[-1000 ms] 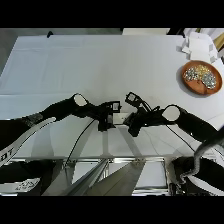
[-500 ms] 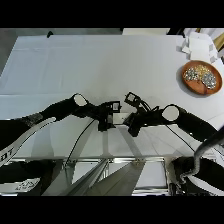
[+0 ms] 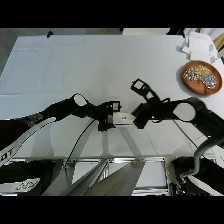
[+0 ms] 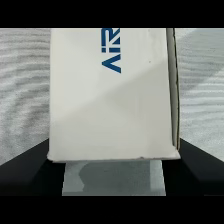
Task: Fold the box and place the chain.
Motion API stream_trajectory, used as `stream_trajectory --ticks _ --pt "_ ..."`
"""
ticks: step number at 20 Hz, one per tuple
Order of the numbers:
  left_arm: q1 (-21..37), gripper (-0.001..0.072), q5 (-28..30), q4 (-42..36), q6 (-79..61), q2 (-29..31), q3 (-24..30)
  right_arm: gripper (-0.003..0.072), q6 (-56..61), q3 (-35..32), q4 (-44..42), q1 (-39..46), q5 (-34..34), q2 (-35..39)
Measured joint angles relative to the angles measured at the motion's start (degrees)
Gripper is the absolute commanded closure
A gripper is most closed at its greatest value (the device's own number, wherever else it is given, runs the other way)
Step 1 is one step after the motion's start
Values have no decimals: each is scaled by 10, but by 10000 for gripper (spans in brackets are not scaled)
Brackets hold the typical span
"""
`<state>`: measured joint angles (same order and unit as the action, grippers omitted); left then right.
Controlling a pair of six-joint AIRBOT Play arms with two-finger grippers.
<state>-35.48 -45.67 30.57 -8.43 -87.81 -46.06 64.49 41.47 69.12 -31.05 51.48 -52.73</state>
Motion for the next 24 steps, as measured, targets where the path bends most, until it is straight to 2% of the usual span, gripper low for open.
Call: stream_trajectory --ticks 1,4,6,8,11,18,24 --pt "0 318 0 0 0 0 0 679 35 9 38 0 26 13" --pt "0 318 0 0 -1 0 0 678 117 24 142 0 164 37" --pt "0 318 0 1 -1 0 0 678 144 28 182 0 260 45" --pt "0 318 0 1 -1 0 0 678 161 31 203 0 321 48" --pt "0 318 0 1 -1 0 0 679 183 32 214 0 334 51" --pt "0 318 0 1 -1 0 0 679 239 16 218 0 293 31" --pt "0 318 0 1 -1 0 0 679 262 10 171 0 269 7"
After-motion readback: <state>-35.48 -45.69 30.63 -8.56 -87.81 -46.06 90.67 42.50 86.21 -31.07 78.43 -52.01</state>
